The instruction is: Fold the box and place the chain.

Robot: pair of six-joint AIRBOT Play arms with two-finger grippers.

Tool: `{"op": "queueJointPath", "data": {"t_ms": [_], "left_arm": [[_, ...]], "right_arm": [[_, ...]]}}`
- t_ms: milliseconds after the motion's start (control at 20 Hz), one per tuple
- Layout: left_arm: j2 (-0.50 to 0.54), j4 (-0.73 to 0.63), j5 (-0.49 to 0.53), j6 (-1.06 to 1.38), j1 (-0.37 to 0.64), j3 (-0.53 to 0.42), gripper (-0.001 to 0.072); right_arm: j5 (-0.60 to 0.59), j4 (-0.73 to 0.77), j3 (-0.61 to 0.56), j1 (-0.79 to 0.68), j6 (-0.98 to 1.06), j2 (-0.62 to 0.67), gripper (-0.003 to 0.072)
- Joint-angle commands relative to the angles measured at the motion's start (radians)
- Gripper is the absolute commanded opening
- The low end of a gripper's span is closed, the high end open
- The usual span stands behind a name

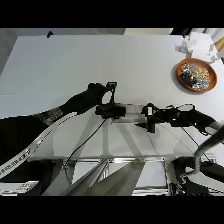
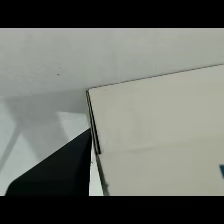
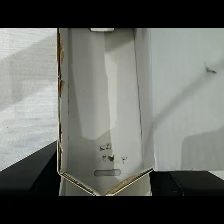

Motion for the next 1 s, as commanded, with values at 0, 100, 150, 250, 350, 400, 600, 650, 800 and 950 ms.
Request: {"op": "queueJointPath", "data": {"t_ms": [0, 100, 150, 250, 350, 400, 600, 650, 800, 950], "left_arm": [[-0.003, 0.040, -0.006, -0.061, -0.011, 0.002, 0.0265], [-0.003, 0.079, -0.014, -0.098, -0.024, 0.002, 0.0257], [-0.003, 0.094, -0.023, -0.109, -0.030, 0.002, 0.0230], [-0.003, 0.105, -0.040, -0.117, -0.035, 0.002, 0.0055], [-0.003, 0.104, -0.042, -0.118, -0.036, 0.002, 0.0004], [-0.003, 0.102, -0.042, -0.118, -0.036, 0.002, 0.0004], [-0.003, 0.100, -0.043, -0.121, -0.036, 0.002, 0.0105], [-0.003, 0.100, -0.043, -0.121, -0.036, 0.002, 0.0163], [-0.003, 0.101, -0.040, -0.121, -0.036, 0.002, 0.0151], [-0.012, 0.100, -0.040, -0.121, -0.037, 0.002, 0.0151]], "right_arm": [[-0.001, 0.001, 0.000, 0.000, 0.000, 0.001, 0.0395], [-0.001, 0.001, 0.000, 0.000, 0.000, 0.001, 0.0395], [-0.001, 0.001, 0.000, 0.000, 0.000, 0.001, 0.0395], [-0.001, 0.001, 0.000, 0.000, 0.000, 0.001, 0.0395], [-0.001, 0.001, 0.000, 0.000, 0.000, 0.001, 0.0395], [-0.001, 0.001, 0.000, 0.000, 0.000, 0.001, 0.0395], [-0.001, 0.001, 0.000, 0.000, 0.000, 0.001, 0.0395], [-0.001, 0.001, 0.000, 0.000, 0.000, 0.001, 0.0395], [-0.001, 0.001, 0.000, 0.000, 0.000, 0.001, 0.0395], [-0.001, 0.001, 0.000, 0.000, 0.000, 0.001, 0.0395]]}}
